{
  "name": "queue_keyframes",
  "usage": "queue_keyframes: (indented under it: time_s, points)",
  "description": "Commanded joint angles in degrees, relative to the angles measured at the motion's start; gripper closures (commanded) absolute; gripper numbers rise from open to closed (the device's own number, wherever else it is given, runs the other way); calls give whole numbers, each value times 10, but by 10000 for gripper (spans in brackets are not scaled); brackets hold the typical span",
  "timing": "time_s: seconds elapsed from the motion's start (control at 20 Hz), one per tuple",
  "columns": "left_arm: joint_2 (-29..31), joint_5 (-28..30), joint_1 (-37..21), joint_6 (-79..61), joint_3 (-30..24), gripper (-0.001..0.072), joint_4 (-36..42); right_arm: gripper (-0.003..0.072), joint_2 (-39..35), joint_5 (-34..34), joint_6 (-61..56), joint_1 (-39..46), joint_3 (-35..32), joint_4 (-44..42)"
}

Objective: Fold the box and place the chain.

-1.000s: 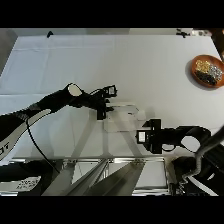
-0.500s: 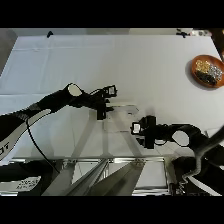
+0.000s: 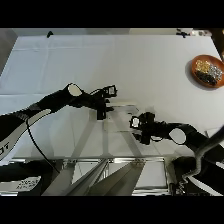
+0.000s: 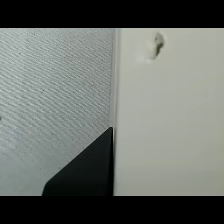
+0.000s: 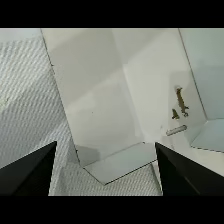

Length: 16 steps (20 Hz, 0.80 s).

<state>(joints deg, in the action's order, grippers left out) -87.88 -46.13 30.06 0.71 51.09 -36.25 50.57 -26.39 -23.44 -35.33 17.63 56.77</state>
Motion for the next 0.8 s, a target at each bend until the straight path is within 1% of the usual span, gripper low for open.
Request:
queue_keyframes:
  time_s: [0.0,0.2,0.45,0.75]
  points:
    - [0,0,0,0,0,696,0,-15,1,24,0,-1,0,2]
    - [0,0,0,0,0,696,0,-15,1,17,16,-1,0,48]
    - [0,0,0,0,0,696,0,-1,4,22,23,-1,-1,49]
    - [0,0,0,0,0,696,0,-1,10,52,23,-1,-8,49]
